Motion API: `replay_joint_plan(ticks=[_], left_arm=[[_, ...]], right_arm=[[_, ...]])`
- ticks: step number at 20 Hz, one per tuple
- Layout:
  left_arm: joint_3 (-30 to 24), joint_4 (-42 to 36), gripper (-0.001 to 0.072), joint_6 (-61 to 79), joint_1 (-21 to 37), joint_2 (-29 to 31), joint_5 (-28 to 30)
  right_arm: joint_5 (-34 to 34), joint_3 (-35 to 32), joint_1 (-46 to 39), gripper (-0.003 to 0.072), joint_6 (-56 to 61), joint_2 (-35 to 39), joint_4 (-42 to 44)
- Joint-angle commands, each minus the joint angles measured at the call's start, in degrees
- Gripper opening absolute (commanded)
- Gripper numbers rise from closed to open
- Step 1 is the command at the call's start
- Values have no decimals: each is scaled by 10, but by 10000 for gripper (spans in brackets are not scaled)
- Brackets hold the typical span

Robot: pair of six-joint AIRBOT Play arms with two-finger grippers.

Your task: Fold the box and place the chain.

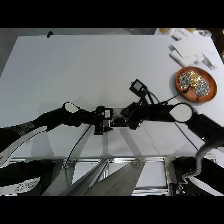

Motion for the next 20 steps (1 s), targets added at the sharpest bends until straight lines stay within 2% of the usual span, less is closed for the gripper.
replay_joint_plan(ticks=[1, 5, 7, 10, 12, 13, 16, 20], left_arm=[[0, 0, 71, 0, 0, 0, 0], [0, 0, 71, 0, 0, 0, 0], [0, 0, 71, 0, 0, 0, 0], [0, 0, 71, 0, 0, 0, 0], [0, 0, 71, 0, 0, 0, 0], [0, 0, 71, 0, 0, 0, 0], [0, 0, 71, 0, 0, 0, 0], [0, 0, 71, 0, 0, 0, 0]], right_arm=[[95, 31, -72, 37, -3, 30, -106], [180, 27, -151, 18, -14, 43, -265], [205, 7, -172, 18, -100, 37, -309], [192, -45, -176, 23, -249, 34, -272], [156, -81, -176, 210, -317, 33, -216], [131, -98, -176, 261, -342, 32, -182], [95, -124, -173, 258, -416, 24, -97], [68, -125, -138, 218, -438, -17, -76]])
